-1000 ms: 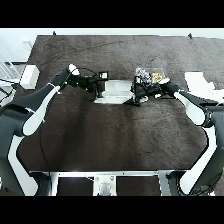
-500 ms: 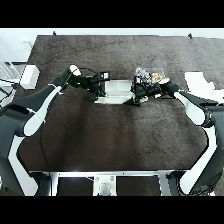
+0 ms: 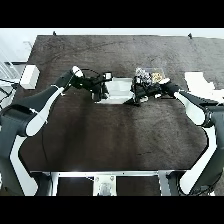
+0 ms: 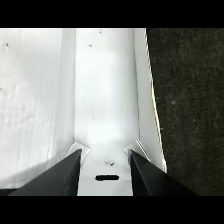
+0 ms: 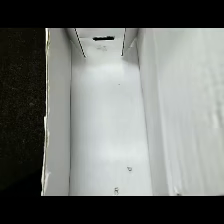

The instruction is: Fold the box and place the chain.

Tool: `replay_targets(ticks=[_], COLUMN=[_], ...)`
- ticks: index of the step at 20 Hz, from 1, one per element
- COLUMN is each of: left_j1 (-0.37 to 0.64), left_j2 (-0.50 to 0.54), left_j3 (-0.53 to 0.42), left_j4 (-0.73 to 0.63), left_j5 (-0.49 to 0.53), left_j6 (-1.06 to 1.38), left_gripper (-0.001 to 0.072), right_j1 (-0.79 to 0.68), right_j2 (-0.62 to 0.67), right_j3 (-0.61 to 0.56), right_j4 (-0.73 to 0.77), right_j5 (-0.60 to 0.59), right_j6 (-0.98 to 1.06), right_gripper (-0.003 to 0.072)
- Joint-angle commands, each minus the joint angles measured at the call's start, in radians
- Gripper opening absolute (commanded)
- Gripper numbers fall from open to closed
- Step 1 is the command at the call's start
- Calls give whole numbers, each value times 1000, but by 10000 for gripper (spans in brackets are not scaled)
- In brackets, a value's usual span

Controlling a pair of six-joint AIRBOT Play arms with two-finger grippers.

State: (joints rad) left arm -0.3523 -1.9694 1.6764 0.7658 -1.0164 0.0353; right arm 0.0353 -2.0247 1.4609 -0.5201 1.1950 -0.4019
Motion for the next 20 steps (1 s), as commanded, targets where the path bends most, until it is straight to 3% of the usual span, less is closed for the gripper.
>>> replay_targets(ticks=[1,2,3,16,18,19,20], left_j1=[-2,-2,-2,7,29,43,58], left_j2=[-1,-2,-2,-1,-1,0,0], left_j3=[0,0,0,0,0,0,1], left_j4=[-25,-31,-34,-32,-31,-32,-35], left_j5=[5,5,6,-22,-64,-104,-152], left_j6=[-1,-8,-22,-72,-82,-84,-94], left_gripper=[402,580,619,597,199,84,22], right_j1=[1,1,1,1,1,1,1], right_j2=[0,0,0,0,0,0,0], right_j3=[0,0,0,0,0,0,0], right_j4=[1,0,0,0,0,1,1], right_j5=[-1,0,0,0,0,0,-1], right_j6=[1,1,1,1,1,1,1], right_gripper=[435,436,435,435,435,435,435])
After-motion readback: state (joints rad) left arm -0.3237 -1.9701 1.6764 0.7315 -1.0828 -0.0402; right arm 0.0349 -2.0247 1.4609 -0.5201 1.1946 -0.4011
